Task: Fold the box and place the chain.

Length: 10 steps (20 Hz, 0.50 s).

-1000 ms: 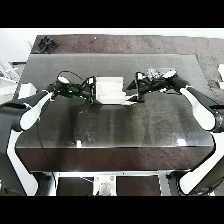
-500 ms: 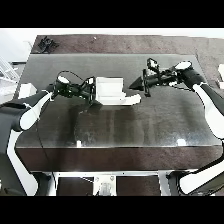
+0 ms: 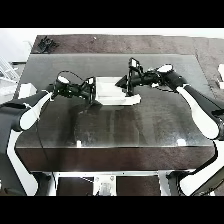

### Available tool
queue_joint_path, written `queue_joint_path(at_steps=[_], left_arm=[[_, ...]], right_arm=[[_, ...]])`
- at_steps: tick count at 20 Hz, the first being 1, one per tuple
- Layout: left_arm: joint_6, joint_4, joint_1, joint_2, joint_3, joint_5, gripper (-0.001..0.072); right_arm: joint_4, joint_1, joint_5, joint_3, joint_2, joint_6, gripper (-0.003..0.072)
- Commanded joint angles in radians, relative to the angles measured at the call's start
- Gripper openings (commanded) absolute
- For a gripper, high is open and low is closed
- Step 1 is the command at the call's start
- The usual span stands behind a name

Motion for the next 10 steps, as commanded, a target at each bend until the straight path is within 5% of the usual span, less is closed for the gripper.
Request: queue_joint_path(at_steps=[1, 10], left_arm=[[0.000, 0.000, -0.001, -0.001, 0.000, 0.000, 0.0538], [0.000, 0.000, -0.001, -0.001, 0.000, 0.000, 0.0538]], right_arm=[[-0.030, 0.010, -0.087, 0.033, -0.049, 0.015, -0.0002], [-0.253, 0.012, -0.086, 0.134, -0.118, 0.098, -0.0002]])
